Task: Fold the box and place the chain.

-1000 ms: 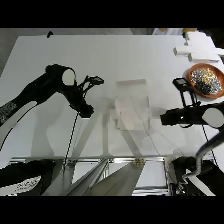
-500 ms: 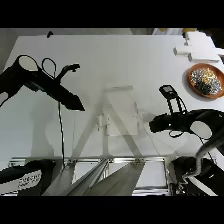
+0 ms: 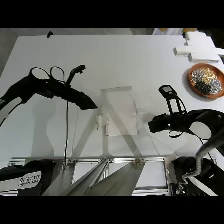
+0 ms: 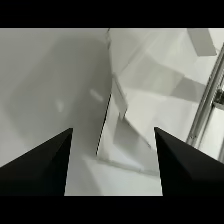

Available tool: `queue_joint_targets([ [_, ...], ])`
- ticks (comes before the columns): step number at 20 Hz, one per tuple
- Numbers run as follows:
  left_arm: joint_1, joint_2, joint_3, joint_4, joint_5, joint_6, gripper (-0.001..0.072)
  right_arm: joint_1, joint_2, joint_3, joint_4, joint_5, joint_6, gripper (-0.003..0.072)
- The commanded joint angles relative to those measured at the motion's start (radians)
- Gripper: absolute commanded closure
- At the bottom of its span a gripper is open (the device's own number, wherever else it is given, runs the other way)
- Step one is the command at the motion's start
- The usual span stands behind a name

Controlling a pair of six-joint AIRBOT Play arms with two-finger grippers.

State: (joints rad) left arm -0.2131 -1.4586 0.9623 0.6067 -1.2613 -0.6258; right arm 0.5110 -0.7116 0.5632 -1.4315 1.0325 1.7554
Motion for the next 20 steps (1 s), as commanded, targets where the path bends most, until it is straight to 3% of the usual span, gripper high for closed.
queue_joint_targets([
  [1, -0.082, -0.043, -0.004, -0.111, 0.119, 0.193, 0.0132, 0.001, 0.001, 0.000, 0.000, 0.004, 0.001, 0.0674],
  [6, -0.111, -0.106, -0.005, -0.177, 0.154, 0.271, 0.0133, 0.001, 0.001, 0.000, 0.000, 0.006, 0.000, 0.0674],
  [11, -0.133, -0.172, -0.005, -0.346, 0.180, 0.380, 0.0136, 0.001, 0.001, 0.000, 0.000, 0.007, -0.002, 0.0674],
  [13, -0.150, -0.175, -0.005, -0.328, 0.178, 0.385, 0.0164, 0.001, 0.001, 0.000, 0.000, 0.007, -0.002, 0.0674],
  [14, -0.152, -0.175, -0.005, -0.299, 0.169, 0.383, 0.0243, 0.001, 0.001, 0.000, 0.000, 0.007, -0.001, 0.0674],
  [18, -0.140, -0.175, -0.004, -0.243, 0.127, 0.403, 0.0677, 0.001, 0.001, 0.000, 0.001, 0.004, -0.001, 0.0674],
  [20, -0.141, -0.167, -0.004, -0.243, 0.128, 0.461, 0.0705, 0.001, 0.001, 0.000, 0.016, 0.002, -0.002, 0.0671],
])
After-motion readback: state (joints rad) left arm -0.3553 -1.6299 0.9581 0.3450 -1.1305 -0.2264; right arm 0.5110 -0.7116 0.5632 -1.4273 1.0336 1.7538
